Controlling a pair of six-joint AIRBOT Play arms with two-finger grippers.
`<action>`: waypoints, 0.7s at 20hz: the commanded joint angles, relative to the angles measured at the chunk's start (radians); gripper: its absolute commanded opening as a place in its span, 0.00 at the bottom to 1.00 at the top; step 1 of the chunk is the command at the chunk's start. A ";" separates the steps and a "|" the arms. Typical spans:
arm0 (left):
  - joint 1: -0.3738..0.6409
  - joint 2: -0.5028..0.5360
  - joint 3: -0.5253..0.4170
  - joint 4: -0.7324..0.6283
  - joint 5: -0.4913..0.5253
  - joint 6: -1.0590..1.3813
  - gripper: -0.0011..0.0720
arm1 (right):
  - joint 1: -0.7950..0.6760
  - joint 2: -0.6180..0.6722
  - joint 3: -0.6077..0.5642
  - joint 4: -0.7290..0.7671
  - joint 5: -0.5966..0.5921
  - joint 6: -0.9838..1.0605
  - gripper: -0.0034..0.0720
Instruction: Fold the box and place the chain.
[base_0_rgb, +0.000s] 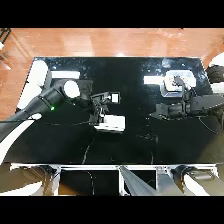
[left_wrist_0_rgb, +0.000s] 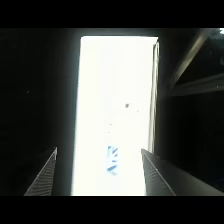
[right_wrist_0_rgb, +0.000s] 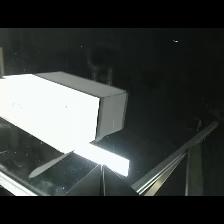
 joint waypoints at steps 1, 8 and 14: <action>-0.027 0.006 -0.033 -0.013 0.098 -0.004 0.86 | 0.000 0.001 0.000 -0.002 0.008 0.000 0.07; -0.027 0.000 -0.033 -0.051 0.088 0.061 0.86 | 0.000 0.001 0.000 -0.003 0.022 0.001 0.07; -0.027 0.000 -0.037 -0.045 0.085 0.026 0.86 | 0.000 0.001 0.000 -0.004 0.028 0.001 0.07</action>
